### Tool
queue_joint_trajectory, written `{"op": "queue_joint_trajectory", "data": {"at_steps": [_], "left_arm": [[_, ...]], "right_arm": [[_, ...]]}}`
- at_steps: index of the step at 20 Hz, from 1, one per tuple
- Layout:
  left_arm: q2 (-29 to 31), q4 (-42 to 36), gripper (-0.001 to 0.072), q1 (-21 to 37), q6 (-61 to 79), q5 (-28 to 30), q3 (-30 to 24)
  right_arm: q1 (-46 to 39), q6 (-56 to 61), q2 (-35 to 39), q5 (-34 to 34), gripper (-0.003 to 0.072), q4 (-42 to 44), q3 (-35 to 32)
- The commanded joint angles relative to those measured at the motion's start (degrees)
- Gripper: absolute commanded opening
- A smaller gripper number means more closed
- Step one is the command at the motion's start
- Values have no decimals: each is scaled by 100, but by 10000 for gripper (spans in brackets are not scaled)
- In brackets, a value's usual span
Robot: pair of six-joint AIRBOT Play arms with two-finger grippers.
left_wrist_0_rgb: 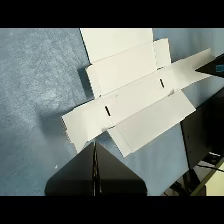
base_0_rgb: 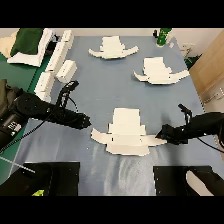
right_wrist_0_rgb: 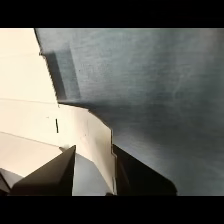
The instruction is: Fold the box.
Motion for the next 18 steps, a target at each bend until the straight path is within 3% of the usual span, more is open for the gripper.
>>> {"op": "queue_joint_trajectory", "data": {"at_steps": [1,6,9,10,14,15,16,17,18], "left_arm": [[37,-4,15,7,7,33,-50],[37,-9,16,7,2,310,-50],[37,-9,16,7,-63,431,-50],[7,-4,16,24,-61,435,-48],[-603,-15,18,691,42,125,153],[-802,-131,112,931,205,48,227],[-1014,-437,370,1193,382,-46,278],[-1211,-811,433,1405,643,-133,293],[-1403,-1165,433,1565,1067,-258,293]], "right_arm": [[11,-560,-966,-199,355,-52,544],[111,-1469,-2011,-487,275,949,669],[439,-1530,-2079,-433,40,1003,671],[560,-1539,-2079,-435,5,1014,669],[1309,-1980,-1836,-199,3,1154,588],[1591,-1974,-1615,120,4,1161,511],[1825,-1947,-1403,476,4,1154,431],[2048,-1915,-1200,844,4,1161,350],[2234,-1838,-1051,1145,4,1147,308]]}}
